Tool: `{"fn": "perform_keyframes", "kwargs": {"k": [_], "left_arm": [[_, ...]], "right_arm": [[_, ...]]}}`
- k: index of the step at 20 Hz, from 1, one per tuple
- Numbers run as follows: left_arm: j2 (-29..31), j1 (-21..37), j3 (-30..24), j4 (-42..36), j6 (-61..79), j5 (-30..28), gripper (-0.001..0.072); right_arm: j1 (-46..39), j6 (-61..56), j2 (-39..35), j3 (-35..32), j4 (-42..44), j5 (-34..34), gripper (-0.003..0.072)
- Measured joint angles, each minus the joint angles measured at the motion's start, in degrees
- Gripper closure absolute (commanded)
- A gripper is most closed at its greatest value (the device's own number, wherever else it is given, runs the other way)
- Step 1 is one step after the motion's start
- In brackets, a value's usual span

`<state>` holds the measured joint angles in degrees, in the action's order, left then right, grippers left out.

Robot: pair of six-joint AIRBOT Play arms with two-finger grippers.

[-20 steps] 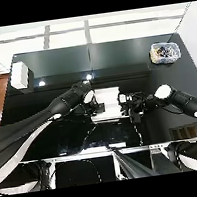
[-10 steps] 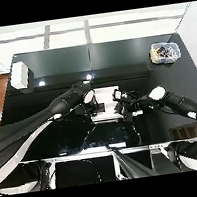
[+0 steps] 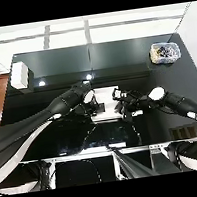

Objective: Fold the box and place the chain.

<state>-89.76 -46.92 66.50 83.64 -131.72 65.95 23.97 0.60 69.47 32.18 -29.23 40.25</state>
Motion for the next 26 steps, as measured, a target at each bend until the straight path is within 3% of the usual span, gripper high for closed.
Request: {"fn": "perform_keyframes", "kwargs": {"k": [5, 8, 10, 13, 15, 23, 24, 25, 26], "left_arm": [[0.0, 0.0, 0.0, 0.0, 0.0, -0.1, 0.0677], [0.0, 0.0, 0.0, 0.0, 0.0, 0.1, 0.0677], [0.0, 0.0, 0.0, 0.1, 0.0, 0.1, 0.0677], [0.0, 0.0, 0.0, 0.1, 0.0, 0.1, 0.0677], [0.0, 0.0, 0.0, 0.2, 0.0, 0.1, 0.0677], [0.0, 0.0, 0.0, 0.3, 0.0, 0.1, 0.0677], [0.0, 0.0, 0.0, 0.3, 0.0, 0.0, 0.0677], [0.0, 0.0, 0.0, 0.3, 0.0, 0.0, 0.0677], [0.0, 0.0, 0.0, 0.3, 0.0, -0.2, 0.0677]], "right_arm": [[-5.1, -23.3, -5.7, 5.0, -14.0, 7.2, 0.0664], [-16.5, -41.9, -8.8, 7.4, -23.7, 13.3, 0.0664], [-26.3, -51.6, -9.2, 5.9, -25.4, 14.1, 0.0664], [-38.6, -59.2, -6.8, 1.5, -19.5, 15.9, 0.0664], [-41.6, -59.6, -3.7, -0.2, -15.4, 19.2, 0.0664], [-31.6, -53.2, 5.8, -0.4, -3.0, 28.4, 0.0647], [-30.7, -52.6, 6.1, 0.3, -2.4, 29.2, 0.0509], [-29.9, -52.0, 6.3, 1.2, -1.8, 30.3, 0.0323], [-29.4, -51.7, 6.4, 2.0, -1.4, 31.3, 0.0225]]}}
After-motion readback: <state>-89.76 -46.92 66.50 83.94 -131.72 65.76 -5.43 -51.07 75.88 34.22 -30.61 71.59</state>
